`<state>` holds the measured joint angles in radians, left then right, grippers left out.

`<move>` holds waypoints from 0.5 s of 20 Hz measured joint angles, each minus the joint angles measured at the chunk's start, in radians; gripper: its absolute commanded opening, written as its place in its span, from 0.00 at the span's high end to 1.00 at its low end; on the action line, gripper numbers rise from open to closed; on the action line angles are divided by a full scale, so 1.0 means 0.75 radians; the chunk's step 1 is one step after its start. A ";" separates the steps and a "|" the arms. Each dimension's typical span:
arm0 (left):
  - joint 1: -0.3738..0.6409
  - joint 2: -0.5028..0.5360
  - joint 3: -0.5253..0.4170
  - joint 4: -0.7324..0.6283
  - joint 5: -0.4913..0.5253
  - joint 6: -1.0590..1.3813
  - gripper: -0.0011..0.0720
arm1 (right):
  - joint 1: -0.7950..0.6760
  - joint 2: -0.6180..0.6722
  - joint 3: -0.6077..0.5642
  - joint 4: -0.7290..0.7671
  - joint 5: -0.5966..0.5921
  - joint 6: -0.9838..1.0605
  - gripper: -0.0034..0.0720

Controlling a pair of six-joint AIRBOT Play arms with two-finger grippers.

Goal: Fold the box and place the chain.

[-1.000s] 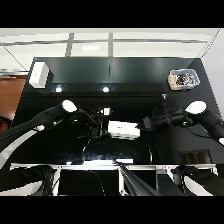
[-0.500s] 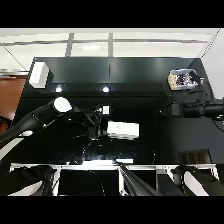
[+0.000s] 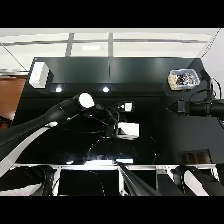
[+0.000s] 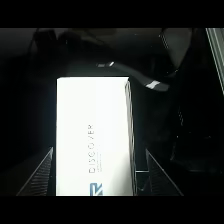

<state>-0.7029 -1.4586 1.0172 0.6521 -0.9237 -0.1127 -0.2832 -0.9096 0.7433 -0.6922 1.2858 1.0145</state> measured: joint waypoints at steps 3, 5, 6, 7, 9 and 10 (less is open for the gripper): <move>-0.012 -0.037 0.022 0.014 -0.001 -0.041 0.00 | -0.003 0.000 0.000 -0.019 -0.006 0.006 0.94; -0.016 -0.048 0.030 0.019 -0.001 -0.056 0.00 | -0.004 0.000 0.000 -0.022 -0.012 0.009 0.94; -0.016 -0.051 0.033 0.022 -0.002 -0.061 0.00 | -0.004 0.000 0.000 -0.026 -0.015 0.009 0.94; -0.017 -0.054 0.035 0.024 -0.002 -0.065 0.00 | -0.004 0.000 0.000 -0.027 -0.016 0.009 0.94; -0.018 -0.057 0.036 0.026 -0.006 -0.070 0.00 | -0.004 0.000 0.000 -0.029 -0.019 0.009 0.94; -0.019 -0.058 0.037 0.030 -0.015 -0.070 0.00 | -0.004 0.000 0.000 -0.029 -0.021 0.009 0.94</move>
<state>-0.7170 -1.5021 1.0447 0.6743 -0.9352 -0.1650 -0.2859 -0.9096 0.7433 -0.7139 1.2701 1.0214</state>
